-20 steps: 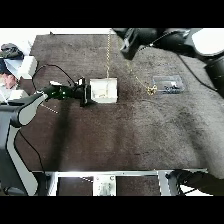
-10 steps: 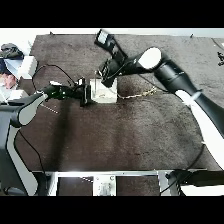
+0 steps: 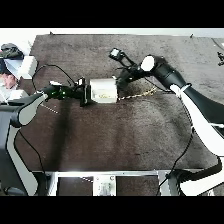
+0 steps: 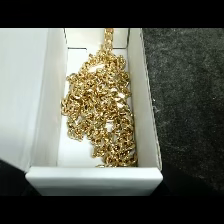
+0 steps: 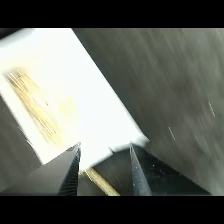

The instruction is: Fold the box and place the chain.

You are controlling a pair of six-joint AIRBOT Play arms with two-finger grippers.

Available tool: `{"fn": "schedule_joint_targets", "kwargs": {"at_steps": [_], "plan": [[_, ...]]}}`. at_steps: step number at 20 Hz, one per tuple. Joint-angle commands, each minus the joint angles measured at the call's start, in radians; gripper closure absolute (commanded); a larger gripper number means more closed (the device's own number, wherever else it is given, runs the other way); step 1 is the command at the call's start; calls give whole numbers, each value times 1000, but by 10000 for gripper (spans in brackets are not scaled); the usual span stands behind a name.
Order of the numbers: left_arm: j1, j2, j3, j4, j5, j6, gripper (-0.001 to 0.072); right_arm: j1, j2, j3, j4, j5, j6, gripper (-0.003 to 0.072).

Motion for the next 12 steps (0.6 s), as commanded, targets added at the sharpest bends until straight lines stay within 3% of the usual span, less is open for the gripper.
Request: {"fn": "schedule_joint_targets", "kwargs": {"at_steps": [1, 6, 12], "plan": [[1, 0, 0, 0, 0, 0, 424, -126, -60, 0, -85, 57, 15, 366], [1, 0, 0, 0, 0, 0, 424, -214, -169, 1, -98, 182, -191, 365], [1, 0, 0, 0, 0, 0, 424, -240, -175, 1, -97, 148, -243, 365]]}}
